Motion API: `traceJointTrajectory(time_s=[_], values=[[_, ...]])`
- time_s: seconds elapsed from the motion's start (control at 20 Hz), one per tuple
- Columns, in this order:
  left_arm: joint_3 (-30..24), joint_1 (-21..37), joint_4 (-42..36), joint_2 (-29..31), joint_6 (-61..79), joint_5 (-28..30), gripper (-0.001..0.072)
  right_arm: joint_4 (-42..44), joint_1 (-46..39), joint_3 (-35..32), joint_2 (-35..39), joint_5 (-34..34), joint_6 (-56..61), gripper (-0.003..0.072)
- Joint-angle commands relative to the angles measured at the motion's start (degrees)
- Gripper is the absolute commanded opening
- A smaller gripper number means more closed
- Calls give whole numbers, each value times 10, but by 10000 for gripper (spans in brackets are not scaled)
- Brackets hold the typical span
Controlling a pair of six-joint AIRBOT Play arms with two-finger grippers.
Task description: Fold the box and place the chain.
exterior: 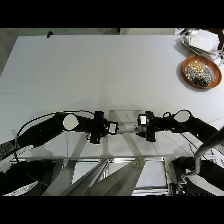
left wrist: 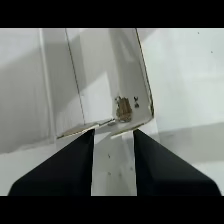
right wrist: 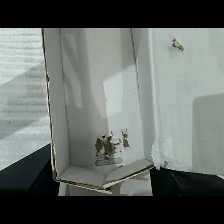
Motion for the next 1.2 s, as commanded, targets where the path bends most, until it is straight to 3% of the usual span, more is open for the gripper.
traceJointTrajectory(time_s=[0.0,0.1,0.25,0.4,0.5,0.65,0.7,1.15], values=[[0,-15,-30,-1,1,34,250,0,0,0,0,0,0,467],[0,-20,-33,-2,1,35,246,0,0,0,0,0,0,467],[0,-22,-33,-11,-3,38,29,0,0,0,0,0,0,467],[0,-29,-52,-24,-3,43,13,0,0,0,0,0,0,467],[0,-34,-60,-32,-3,53,24,0,0,0,0,0,0,467],[0,-37,-63,-36,-3,69,246,0,0,0,0,0,0,467],[0,-37,-63,-36,-3,69,282,0,0,0,0,0,0,467],[0,-38,-53,-19,-12,61,271,0,0,0,0,0,0,467]])
